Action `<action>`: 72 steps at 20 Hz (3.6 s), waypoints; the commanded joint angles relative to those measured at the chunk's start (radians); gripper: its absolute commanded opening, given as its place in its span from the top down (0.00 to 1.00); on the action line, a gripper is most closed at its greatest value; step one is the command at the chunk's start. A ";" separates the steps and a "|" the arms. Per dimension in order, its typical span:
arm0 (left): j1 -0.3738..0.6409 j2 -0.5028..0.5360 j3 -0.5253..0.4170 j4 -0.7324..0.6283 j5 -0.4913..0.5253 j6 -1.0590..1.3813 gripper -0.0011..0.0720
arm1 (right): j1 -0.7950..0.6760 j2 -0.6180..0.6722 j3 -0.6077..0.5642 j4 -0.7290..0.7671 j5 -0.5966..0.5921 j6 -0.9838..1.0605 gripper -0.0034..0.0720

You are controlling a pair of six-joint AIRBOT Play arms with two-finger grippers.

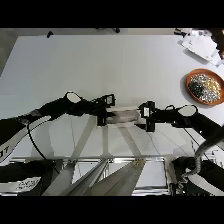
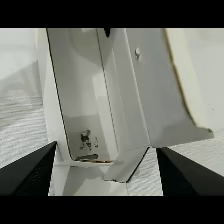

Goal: Fold the box and place the chain.

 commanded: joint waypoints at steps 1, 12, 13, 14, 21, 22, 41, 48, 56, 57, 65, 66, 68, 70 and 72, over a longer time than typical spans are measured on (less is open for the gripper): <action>-0.001 0.000 -0.001 0.000 -0.001 0.000 0.97 | 0.001 -0.008 0.002 -0.010 0.068 0.000 0.04; -0.001 0.000 -0.001 0.000 -0.001 0.000 0.97 | 0.036 -0.106 0.002 0.027 0.060 -0.055 0.08; -0.001 0.000 -0.001 0.000 -0.001 0.000 0.97 | 0.035 -0.106 0.002 0.031 0.060 -0.055 0.09; -0.001 0.000 0.000 0.000 -0.001 0.000 0.97 | 0.027 -0.106 0.002 0.031 0.062 -0.054 0.09; -0.001 0.000 0.000 0.000 -0.001 0.000 0.97 | -0.044 -0.106 0.002 0.031 0.076 -0.074 0.10; -0.001 0.000 -0.001 0.000 -0.001 0.000 0.97 | -0.044 -0.106 0.002 0.035 0.079 -0.099 0.10; -0.001 0.000 -0.001 0.000 -0.001 0.000 0.97 | -0.014 -0.205 0.033 0.088 0.116 -0.172 0.17; -0.001 0.000 0.000 0.000 -0.001 0.000 0.97 | -0.014 -0.234 0.034 0.100 0.107 -0.184 0.27; -0.001 0.000 -0.001 0.000 -0.001 0.000 0.97 | -0.015 -0.237 0.034 0.099 0.072 -0.184 0.37; -0.001 0.000 -0.001 0.000 -0.001 0.000 0.97 | -0.015 -0.238 0.034 0.099 0.072 -0.184 0.45; -0.001 0.000 0.000 0.000 -0.001 0.000 0.97 | -0.015 -0.238 0.034 0.098 0.070 -0.184 0.45; -0.001 0.000 -0.001 0.000 -0.001 0.000 0.97 | -0.015 -0.238 0.034 0.098 0.070 -0.183 0.45; -0.001 0.000 -0.001 0.000 -0.001 0.000 0.97 | -0.015 -0.238 0.034 0.098 0.069 -0.183 0.45; -0.001 0.000 -0.001 0.000 -0.001 0.000 0.97 | -0.015 -0.237 0.034 0.098 0.067 -0.183 0.45; -0.001 0.000 -0.001 0.000 -0.001 0.000 0.97 | -0.015 -0.237 0.033 0.097 0.068 -0.174 0.40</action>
